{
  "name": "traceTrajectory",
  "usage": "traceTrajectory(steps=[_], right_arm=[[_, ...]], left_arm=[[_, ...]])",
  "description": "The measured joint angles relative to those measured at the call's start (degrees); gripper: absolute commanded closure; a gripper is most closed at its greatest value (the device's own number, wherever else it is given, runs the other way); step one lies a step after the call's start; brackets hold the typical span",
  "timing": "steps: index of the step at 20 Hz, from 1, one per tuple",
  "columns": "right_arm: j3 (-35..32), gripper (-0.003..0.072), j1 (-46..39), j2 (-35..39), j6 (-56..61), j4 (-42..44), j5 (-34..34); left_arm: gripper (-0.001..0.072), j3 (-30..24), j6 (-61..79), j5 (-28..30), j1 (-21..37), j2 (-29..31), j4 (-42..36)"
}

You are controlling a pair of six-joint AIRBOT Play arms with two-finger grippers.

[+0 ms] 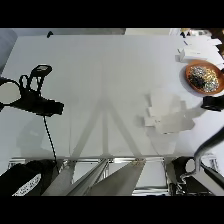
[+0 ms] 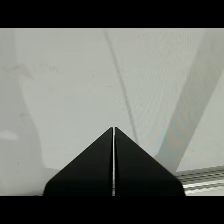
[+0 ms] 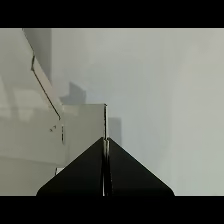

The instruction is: Fold the box and place the chain.

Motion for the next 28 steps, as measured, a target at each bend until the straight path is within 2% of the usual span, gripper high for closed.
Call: traceTrajectory(steps=[5, 8, 11, 12, 13, 14, 15, 17, 19, 20, 24, 28], right_arm=[[-15.04, 0.0666, 6.1, 13.35, -5.27, 14.91, -6.14], [-22.69, 0.0665, 10.23, 17.09, -6.64, 19.1, -10.1], [-27.23, 0.0665, 13.94, 18.6, -7.21, 21.35, -13.33], [-28.0, 0.0665, 14.95, 18.86, -7.28, 21.79, -14.12], [-28.57, 0.0665, 15.85, 19.04, -7.37, 22.08, -14.8], [-29.0, 0.0665, 16.65, 19.17, -7.5, 22.34, -15.39], [-29.33, 0.0665, 17.31, 19.28, -7.52, 22.49, -15.85], [-29.66, 0.0665, 18.1, 19.39, -7.61, 22.69, -16.33], [-29.9, 0.0665, 18.51, 19.45, -7.67, 22.77, -16.7], [-29.94, 0.0665, 18.6, 19.45, -7.67, 22.86, -16.76], [-30.05, 0.0665, 18.86, 19.45, -7.67, 23.04, -16.92], [-30.05, 0.0664, 18.88, 19.45, -7.67, 23.08, -16.92]], left_arm=[[0.07, 0.0, 0.0, -0.02, 0.0, 0.0, 0.0], [0.07, 0.0, 0.02, 0.61, 0.0, 0.0, 0.0], [0.0698, 0.0, 0.02, 2.75, 0.0, 0.0, -0.13], [0.0665, 0.0, 0.04, 3.78, 0.0, 0.0, -0.17], [0.0512, 0.0, 0.42, 5.25, 0.0, -0.02, -0.15], [0.0296, 0.0, 1.68, 6.93, 0.0, -0.17, -0.44], [0.0291, 0.0, 4.63, 8.72, 0.02, -0.57, -1.92], [0.0182, 0.0, 13.7, 11.32, 0.09, -2.43, -8.28], [0.0171, 0.0, 24.79, 13.07, 0.13, -6.12, -17.86], [0.0132, 0.0, 30.62, 13.86, 0.15, -8.72, -23.76], [0.0133, 0.02, 49.96, 15.96, 0.15, -21.14, -46.47], [0.0133, 0.02, 60.54, 16.74, 0.11, -31.8, -59.8]])
